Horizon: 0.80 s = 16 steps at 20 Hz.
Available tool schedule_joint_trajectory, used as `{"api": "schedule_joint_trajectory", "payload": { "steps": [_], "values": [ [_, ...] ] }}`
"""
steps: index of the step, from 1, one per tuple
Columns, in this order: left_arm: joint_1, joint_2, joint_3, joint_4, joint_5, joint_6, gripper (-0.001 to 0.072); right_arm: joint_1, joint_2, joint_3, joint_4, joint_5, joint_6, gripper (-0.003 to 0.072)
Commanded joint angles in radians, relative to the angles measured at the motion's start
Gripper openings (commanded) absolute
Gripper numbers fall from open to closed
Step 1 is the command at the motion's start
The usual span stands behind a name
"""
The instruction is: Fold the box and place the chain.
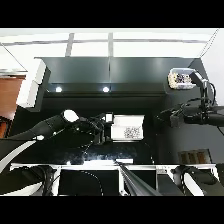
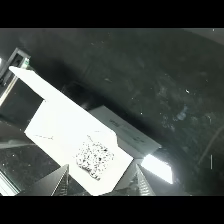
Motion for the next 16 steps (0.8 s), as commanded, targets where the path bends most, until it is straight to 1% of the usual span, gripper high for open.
{"api": "schedule_joint_trajectory", "payload": {
  "steps": [1, 2, 3, 4, 5, 6, 7, 8, 11, 16],
  "values": [
    [-0.02, -0.002, 0.0, -0.003, 0.014, 0.002, 0.0707, 0.0, -0.003, -0.04, 0.003, -0.052, 0.001, 0.05],
    [-0.023, -0.002, 0.0, 0.0, 0.02, 0.002, 0.0702, 0.001, -0.003, -0.058, 0.004, -0.077, 0.001, 0.05],
    [-0.024, -0.002, 0.001, 0.0, 0.02, 0.001, 0.0681, 0.001, -0.004, -0.072, 0.004, -0.1, 0.001, 0.05],
    [-0.024, -0.002, 0.001, 0.0, 0.02, 0.002, 0.0641, 0.001, -0.004, -0.086, 0.004, -0.13, 0.001, 0.05],
    [-0.024, -0.002, 0.001, 0.0, 0.02, 0.002, 0.0526, 0.001, -0.004, -0.097, 0.004, -0.16, 0.002, 0.05],
    [-0.024, -0.002, 0.0, 0.0, 0.02, 0.001, 0.0382, 0.001, -0.006, -0.101, 0.005, -0.187, 0.007, 0.051],
    [-0.024, -0.002, 0.0, 0.0, 0.02, 0.001, 0.0326, 0.001, -0.014, -0.101, 0.02, -0.216, 0.022, 0.0696],
    [-0.024, -0.002, 0.0, 0.0, 0.02, 0.001, 0.0326, 0.001, -0.025, -0.1, 0.051, -0.244, 0.022, 0.0714],
    [-0.024, -0.002, 0.0, 0.0, 0.02, 0.001, 0.0326, 0.013, -0.109, -0.083, 0.163, -0.283, 0.019, 0.0712],
    [-0.024, -0.002, 0.0, 0.0, 0.02, 0.001, 0.0327, 0.165, -0.323, -0.022, 0.18, -0.297, -0.008, 0.0711]
  ]
}}
